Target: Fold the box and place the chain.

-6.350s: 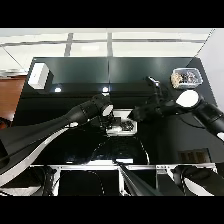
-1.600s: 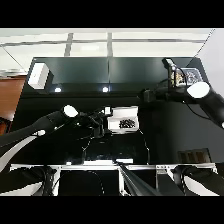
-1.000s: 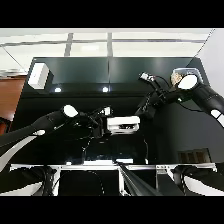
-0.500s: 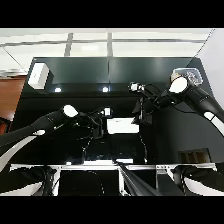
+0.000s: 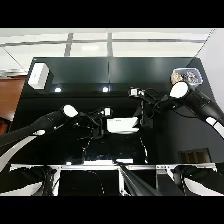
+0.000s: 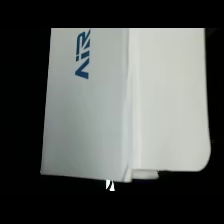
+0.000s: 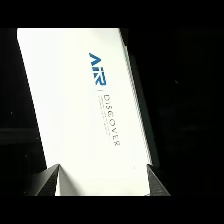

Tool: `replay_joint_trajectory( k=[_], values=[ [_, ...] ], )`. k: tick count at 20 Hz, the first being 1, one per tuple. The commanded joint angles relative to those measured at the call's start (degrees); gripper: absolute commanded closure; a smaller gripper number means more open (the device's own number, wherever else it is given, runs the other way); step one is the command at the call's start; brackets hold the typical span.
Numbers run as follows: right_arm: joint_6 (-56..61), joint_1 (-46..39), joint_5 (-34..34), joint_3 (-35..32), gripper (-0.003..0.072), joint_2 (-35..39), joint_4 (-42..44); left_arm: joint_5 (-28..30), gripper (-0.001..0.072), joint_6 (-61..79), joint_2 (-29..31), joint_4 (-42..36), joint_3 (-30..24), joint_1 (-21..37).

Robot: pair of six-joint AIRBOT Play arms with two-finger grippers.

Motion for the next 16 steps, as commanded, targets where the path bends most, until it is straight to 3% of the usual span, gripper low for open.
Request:
replay_joint_trajectory(
  k=[1, 4, 5, 6, 16],
  values=[
    [-2.6, 1.1, -4.6, -1.4, 0.0074, 0.1, 0.0, 0.0, 0.031, 0.0, 0.0, 0.0, 0.0, 0.0],
    [-2.6, 1.4, -5.1, -1.3, 0.0076, 0.1, 0.0, 0.0, 0.031, 0.0, 0.0, 0.2, 0.0, 0.0],
    [-2.6, 1.4, -5.0, -1.3, 0.0237, 0.1, 0.0, 0.0, 0.031, 0.0, 0.0, 0.2, 0.0, 0.0],
    [-2.5, 1.4, -4.9, -1.3, 0.0269, 0.1, 0.0, 0.0, 0.031, 0.0, 0.0, 0.2, 0.0, 0.0],
    [-2.0, 1.4, -3.6, -1.4, 0.0271, 0.1, 0.2, 0.0, 0.031, 0.0, -0.1, 0.2, 0.0, 0.0]
  ],
)
